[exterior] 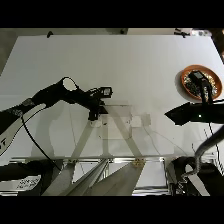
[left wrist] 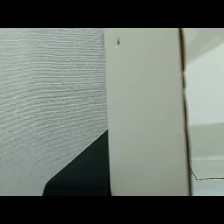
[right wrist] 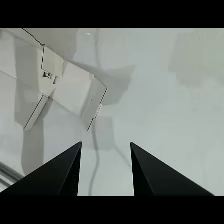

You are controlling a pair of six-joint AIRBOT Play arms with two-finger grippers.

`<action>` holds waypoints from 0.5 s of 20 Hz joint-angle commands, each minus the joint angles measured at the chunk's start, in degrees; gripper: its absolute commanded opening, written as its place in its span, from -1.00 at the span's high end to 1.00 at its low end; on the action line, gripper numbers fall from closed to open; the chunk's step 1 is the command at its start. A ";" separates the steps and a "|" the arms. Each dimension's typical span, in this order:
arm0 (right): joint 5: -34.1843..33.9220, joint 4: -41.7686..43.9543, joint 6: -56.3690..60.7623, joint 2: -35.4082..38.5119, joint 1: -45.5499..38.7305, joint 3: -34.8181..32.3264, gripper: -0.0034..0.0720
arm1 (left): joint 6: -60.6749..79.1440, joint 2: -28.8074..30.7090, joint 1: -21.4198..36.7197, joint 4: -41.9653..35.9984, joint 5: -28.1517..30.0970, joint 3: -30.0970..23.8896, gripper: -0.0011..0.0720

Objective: Fold the box and place the chain.

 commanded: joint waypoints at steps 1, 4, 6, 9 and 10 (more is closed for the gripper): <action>-0.31 -0.07 0.02 0.04 -0.04 0.07 0.00 | 0.22 -0.07 -0.04 1.29 0.09 -0.04 0.96; -0.55 -0.07 0.00 0.04 -0.04 0.07 0.00 | 0.20 -0.09 -0.04 1.29 0.11 -0.04 0.96; -0.57 -0.09 -0.02 0.04 -0.04 0.07 0.00 | 0.20 -0.07 -0.04 1.29 0.09 -0.04 0.94; -0.57 -0.09 -0.22 0.04 -0.04 0.07 0.00 | 0.20 -0.07 -0.04 1.29 0.07 -0.04 0.93; -0.57 -0.09 -0.22 0.04 -0.04 0.07 0.00 | 0.17 -0.09 -0.04 1.29 0.07 -0.04 0.93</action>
